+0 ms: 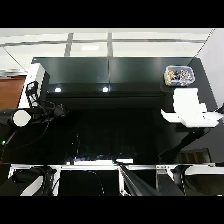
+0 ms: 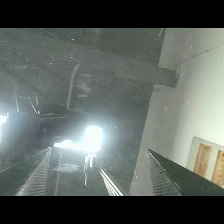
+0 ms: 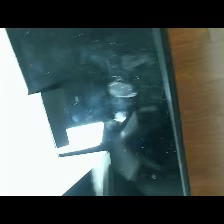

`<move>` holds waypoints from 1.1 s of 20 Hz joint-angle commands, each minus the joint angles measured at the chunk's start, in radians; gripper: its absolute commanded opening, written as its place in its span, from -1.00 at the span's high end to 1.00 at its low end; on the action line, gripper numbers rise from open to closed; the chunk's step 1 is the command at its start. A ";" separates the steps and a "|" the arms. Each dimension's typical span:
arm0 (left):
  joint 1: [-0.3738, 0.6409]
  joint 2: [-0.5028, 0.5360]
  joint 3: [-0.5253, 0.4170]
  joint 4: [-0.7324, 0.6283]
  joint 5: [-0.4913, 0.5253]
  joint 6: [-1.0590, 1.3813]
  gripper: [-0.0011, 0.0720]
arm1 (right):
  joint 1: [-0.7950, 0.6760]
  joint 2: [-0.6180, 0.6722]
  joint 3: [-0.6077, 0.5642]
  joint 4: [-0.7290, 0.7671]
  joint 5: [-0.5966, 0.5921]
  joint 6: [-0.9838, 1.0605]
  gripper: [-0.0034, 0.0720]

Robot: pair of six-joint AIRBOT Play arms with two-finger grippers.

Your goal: Fold the box and place the chain.

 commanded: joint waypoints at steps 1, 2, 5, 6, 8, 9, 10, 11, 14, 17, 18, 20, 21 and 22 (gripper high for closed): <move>0.001 0.000 0.001 -0.002 -0.001 0.000 -0.92 | 0.042 0.019 0.002 -0.064 0.098 0.021 0.88; 0.001 0.000 0.001 -0.002 -0.001 0.000 -0.92 | 0.048 0.040 -0.001 -0.050 0.119 0.025 0.88; 0.001 0.000 0.001 -0.002 0.003 0.001 -0.92 | 0.049 0.154 -0.103 0.251 0.127 0.004 0.88; 0.001 0.000 0.001 -0.002 0.004 0.001 -0.92 | 0.060 0.200 -0.165 0.349 0.140 -0.018 0.88; 0.001 0.000 0.001 -0.001 0.003 0.001 -0.92 | 0.105 0.286 -0.282 0.410 0.148 -0.021 0.88; 0.001 -0.001 0.001 -0.001 0.005 0.001 -0.92 | 0.136 0.331 -0.341 0.420 0.132 -0.021 0.88; 0.001 -0.001 0.001 0.001 0.007 0.001 -0.92 | 0.173 0.383 -0.406 0.445 0.106 -0.021 0.88; 0.001 -0.001 0.001 0.005 0.013 0.001 -0.92 | 0.208 0.430 -0.467 0.482 0.075 -0.021 0.88; -0.014 -0.005 0.001 -0.037 0.024 0.005 -0.94 | 0.341 0.573 -0.697 0.758 -0.019 -0.076 0.88; -0.076 -0.039 0.013 -0.201 0.150 0.176 -0.94 | 0.559 0.750 -0.979 1.181 -0.155 -0.369 0.89; -0.070 -0.063 0.039 -0.289 0.162 0.229 -0.94 | 0.640 0.797 -1.050 1.283 -0.261 -0.390 0.88; -0.041 -0.148 0.111 -0.480 0.095 0.361 -0.94 | 0.774 0.821 -1.100 1.330 -0.364 -0.411 0.88; -0.031 -0.202 0.143 -0.595 0.030 0.478 -0.94 | 0.831 0.820 -1.099 1.314 -0.391 -0.411 0.88; -0.027 -0.264 0.174 -0.720 -0.048 0.623 -0.94 | 0.885 0.820 -1.099 1.314 -0.430 -0.410 0.88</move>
